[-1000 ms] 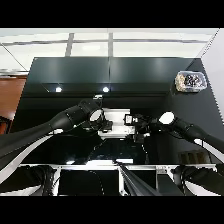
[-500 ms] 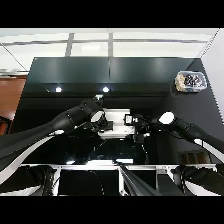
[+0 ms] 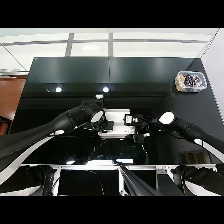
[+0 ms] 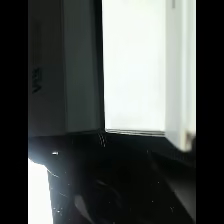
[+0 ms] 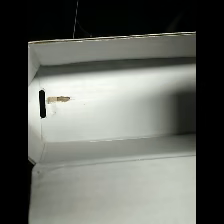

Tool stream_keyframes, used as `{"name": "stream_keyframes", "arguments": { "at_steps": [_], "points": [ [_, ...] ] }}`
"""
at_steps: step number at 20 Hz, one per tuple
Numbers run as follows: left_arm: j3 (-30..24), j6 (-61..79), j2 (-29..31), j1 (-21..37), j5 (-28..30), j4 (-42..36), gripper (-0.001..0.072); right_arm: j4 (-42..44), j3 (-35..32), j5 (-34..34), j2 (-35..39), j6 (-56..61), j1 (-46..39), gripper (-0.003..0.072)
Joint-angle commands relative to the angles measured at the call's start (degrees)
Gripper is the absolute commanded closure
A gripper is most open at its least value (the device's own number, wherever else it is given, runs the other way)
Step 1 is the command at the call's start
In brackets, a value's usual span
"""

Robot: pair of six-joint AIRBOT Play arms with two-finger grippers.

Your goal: Fold the box and place the chain.

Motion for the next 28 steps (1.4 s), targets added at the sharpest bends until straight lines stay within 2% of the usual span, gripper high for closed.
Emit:
{"name": "stream_keyframes", "arguments": {
  "at_steps": [1, 2, 27, 28],
  "points": [
    [0.2, 0.0, 0.0, 0.0, 0.6, 0.2, 0.0596, 0.0, 0.0, 0.0, 0.0, 0.0, 0.0, 0.0240],
    [0.1, 0.4, 0.0, 0.0, 0.6, 0.2, 0.0680, 0.0, 0.0, 0.0, 0.0, 0.0, 0.0, 0.0241],
    [0.1, 0.4, 0.0, 0.0, 0.8, 0.2, 0.0679, 1.2, 0.0, -0.4, 0.0, -0.1, 0.0, 0.0237],
    [0.1, 0.4, 0.0, 0.0, 0.8, 0.2, 0.0679, 1.2, 0.0, -0.3, 0.0, 0.0, 0.0, 0.0078]
  ]
}}
